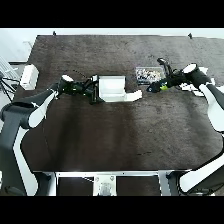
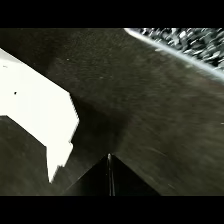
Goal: Fold the box and place the chain.
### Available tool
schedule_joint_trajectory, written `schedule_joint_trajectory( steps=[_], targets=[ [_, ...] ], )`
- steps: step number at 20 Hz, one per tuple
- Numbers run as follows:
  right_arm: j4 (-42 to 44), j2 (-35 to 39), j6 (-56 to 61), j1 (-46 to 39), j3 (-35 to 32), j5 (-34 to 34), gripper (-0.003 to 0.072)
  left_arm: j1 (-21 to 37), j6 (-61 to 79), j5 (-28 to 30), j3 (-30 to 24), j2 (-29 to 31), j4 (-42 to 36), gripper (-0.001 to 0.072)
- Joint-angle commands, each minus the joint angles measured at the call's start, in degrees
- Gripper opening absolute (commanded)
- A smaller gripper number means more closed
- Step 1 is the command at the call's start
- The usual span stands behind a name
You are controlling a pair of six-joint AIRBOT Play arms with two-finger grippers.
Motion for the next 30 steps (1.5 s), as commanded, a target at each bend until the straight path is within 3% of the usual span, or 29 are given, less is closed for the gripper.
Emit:
schedule_joint_trajectory(
  steps=[1, 6, 10, 22, 23, 25, 27, 30],
  targets=[
    [3.23, -3.21, 1.16, 1.88, -0.76, 0.11, 0.0015, 0.04, 0.02, 0.02, 0.00, 0.02, 0.02, 0.0457],
    [5.42, -5.14, 1.18, 5.64, -0.74, 0.15, 0.0015, 0.04, 0.00, 0.02, 0.00, 0.02, 0.02, 0.0457],
    [15.30, -4.98, 1.16, 6.62, -0.74, 2.51, 0.0013, 0.04, 0.00, 0.02, 0.00, 0.02, 0.02, 0.0457],
    [15.21, -0.96, 0.96, 7.54, -0.74, 2.73, 0.0023, 0.04, 0.00, 0.02, 0.00, 0.02, 0.02, 0.0456],
    [15.21, -0.96, 0.98, 7.65, -0.74, 2.73, 0.0116, 0.04, 0.00, 0.02, 0.00, 0.02, 0.02, 0.0456],
    [15.13, -0.96, 0.98, 8.00, -0.74, 2.73, 0.0146, 0.04, 0.00, 0.02, 0.00, 0.02, 0.02, 0.0456],
    [14.21, -0.96, 1.01, 8.50, -0.74, 2.69, 0.0236, 0.04, 0.02, 0.00, 0.00, 0.02, 0.02, 0.0457],
    [12.85, -0.96, 1.01, 9.03, -0.74, 2.67, 0.0247, 0.04, 0.02, 0.02, 0.00, 0.02, 0.02, 0.0457]
  ],
)
